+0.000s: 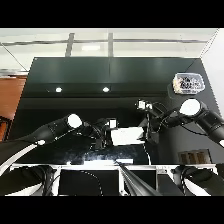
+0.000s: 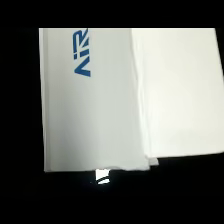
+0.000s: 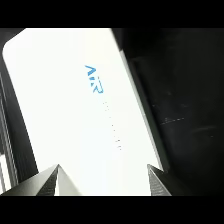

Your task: Fold the box and place the chain.

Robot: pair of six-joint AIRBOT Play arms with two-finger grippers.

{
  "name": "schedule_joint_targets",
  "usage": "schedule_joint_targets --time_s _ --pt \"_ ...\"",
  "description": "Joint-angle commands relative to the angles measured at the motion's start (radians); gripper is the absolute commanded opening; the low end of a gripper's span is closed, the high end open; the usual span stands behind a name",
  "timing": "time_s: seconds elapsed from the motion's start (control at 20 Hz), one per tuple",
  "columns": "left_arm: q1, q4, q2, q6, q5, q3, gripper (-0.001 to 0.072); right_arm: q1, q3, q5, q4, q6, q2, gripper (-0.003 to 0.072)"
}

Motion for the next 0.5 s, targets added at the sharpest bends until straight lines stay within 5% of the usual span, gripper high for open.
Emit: schedule_joint_targets --time_s 0.0,0.2,0.25,0.3,0.45 --pt "0.001 0.0 -0.001 0.0 0.0 0.0 0.0344 0.037 -0.004 -0.03 -0.069 -0.014 0.0 0.0642" --pt "0.0 0.0 -0.001 0.0 0.0 0.0 0.0344 0.046 -0.004 -0.102 -0.086 -0.026 0.001 0.0639" --pt "0.0 0.0 -0.001 0.0 0.0 0.0 0.0344 0.046 -0.004 -0.105 -0.085 -0.025 0.001 0.0592" --pt "0.0 0.0 -0.001 0.0 0.0 0.0 0.0344 0.045 -0.004 -0.106 -0.086 -0.025 0.001 0.0419" --pt "0.0 0.0 -0.001 0.0 0.0 0.0 0.0345 0.045 -0.003 -0.106 -0.07 -0.025 0.001 0.0419"
